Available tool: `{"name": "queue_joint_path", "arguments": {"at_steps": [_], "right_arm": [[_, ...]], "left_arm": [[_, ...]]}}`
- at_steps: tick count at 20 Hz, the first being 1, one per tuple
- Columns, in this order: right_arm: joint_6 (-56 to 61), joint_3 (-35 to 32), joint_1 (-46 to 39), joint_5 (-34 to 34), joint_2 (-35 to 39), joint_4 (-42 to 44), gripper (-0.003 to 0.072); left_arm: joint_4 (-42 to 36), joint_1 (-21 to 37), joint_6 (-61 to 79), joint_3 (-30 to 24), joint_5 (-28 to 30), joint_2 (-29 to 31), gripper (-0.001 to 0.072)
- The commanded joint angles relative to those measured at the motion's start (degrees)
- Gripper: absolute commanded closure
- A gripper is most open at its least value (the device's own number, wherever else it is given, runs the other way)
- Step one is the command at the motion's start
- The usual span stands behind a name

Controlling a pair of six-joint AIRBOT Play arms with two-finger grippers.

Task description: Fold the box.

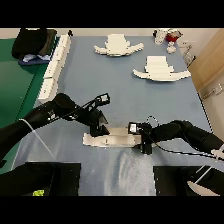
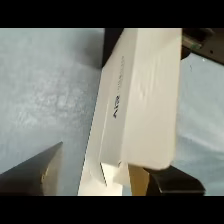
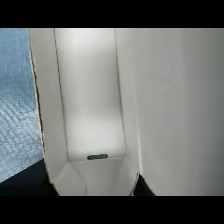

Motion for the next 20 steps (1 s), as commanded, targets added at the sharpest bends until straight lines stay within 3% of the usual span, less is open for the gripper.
{"name": "queue_joint_path", "arguments": {"at_steps": [1, 2, 3, 5, 7, 9, 11, 13, 16, 20], "right_arm": [[0.0, 0.1, 0.0, 0.0, 0.0, 0.0, 0.0181], [0.0, 0.1, 0.0, 0.0, 0.0, 0.0, 0.0181], [0.0, 0.1, 0.0, 0.0, 0.0, 0.0, 0.0181], [0.0, 0.1, 0.0, 0.0, 0.0, 0.0, 0.0181], [0.0, 0.1, 0.0, 0.0, 0.0, 0.0, 0.0181], [0.0, 0.1, 0.0, 0.0, 0.0, 0.0, 0.0181], [0.0, 0.1, 0.0, 0.0, 0.0, 0.0, 0.0181], [0.0, 0.1, 0.0, 0.0, 0.0, 0.0, 0.0181], [0.0, 0.1, 0.0, 0.0, 0.0, 0.0, 0.0181], [0.0, 0.1, 0.0, 0.0, 0.0, 0.0, 0.0181]], "left_arm": [[9.4, 4.0, -18.6, 0.0, -5.3, 4.6, 0.0423], [12.2, 4.9, -21.7, 0.0, -8.1, 5.7, 0.0651], [14.4, 5.6, -23.8, 0.0, -11.2, 6.4, 0.0697], [12.8, 5.4, -32.5, 0.0, -16.2, 6.1, 0.0697], [5.6, 2.0, -35.9, -0.6, -17.3, 5.4, 0.0697], [-2.4, -3.7, -36.0, -0.5, -12.3, 4.0, 0.0697], [-5.3, -7.7, -36.1, 1.6, -5.5, 2.1, 0.0697], [-5.2, -8.0, -36.8, 4.9, -1.3, 0.3, 0.0697], [-4.7, -7.6, -37.7, 7.2, 9.6, -2.1, 0.0697], [0.6, -7.6, -43.8, 7.2, 12.4, -7.6, 0.0697]]}}
